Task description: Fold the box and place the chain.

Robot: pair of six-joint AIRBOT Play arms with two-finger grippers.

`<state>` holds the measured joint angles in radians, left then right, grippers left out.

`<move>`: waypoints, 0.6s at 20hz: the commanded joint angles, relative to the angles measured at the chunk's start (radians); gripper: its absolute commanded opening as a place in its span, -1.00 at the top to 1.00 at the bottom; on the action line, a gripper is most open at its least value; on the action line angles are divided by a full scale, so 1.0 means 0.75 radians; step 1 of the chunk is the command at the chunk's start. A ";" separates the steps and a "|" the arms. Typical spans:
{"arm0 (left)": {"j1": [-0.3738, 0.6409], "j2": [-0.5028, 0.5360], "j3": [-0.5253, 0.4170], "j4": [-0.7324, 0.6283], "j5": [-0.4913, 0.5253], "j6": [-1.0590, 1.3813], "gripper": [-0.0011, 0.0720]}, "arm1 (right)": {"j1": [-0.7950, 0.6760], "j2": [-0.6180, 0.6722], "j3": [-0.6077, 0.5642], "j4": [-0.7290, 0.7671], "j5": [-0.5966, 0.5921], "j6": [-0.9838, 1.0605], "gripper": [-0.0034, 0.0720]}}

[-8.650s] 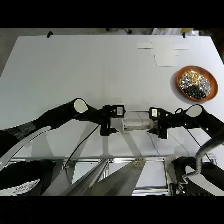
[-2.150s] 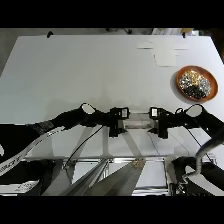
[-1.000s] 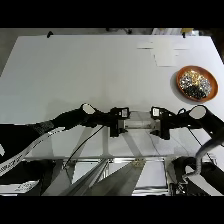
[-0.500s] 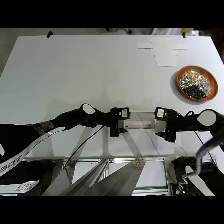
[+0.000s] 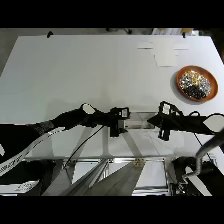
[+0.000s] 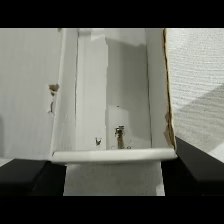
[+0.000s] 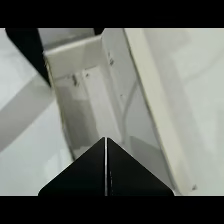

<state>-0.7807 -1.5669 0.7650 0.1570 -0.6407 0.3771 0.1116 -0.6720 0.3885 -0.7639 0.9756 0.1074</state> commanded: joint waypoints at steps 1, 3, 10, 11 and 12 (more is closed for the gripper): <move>0.000 -0.001 0.000 0.001 0.000 0.001 0.50 | 0.035 -0.075 0.001 0.162 -0.281 -0.033 0.87; 0.000 -0.001 0.000 0.001 0.000 0.001 0.50 | 0.035 -0.160 0.001 0.274 -0.456 0.034 0.87; 0.000 -0.001 0.000 0.001 0.000 0.001 0.50 | 0.035 -0.473 0.001 0.161 -0.525 0.271 0.87; 0.000 -0.001 0.000 0.001 0.001 0.001 0.50 | 0.035 -0.482 0.001 0.161 -0.513 0.271 0.87; 0.000 -0.001 0.000 0.001 0.000 0.001 0.50 | 0.035 -0.474 0.001 0.161 -0.499 0.272 0.87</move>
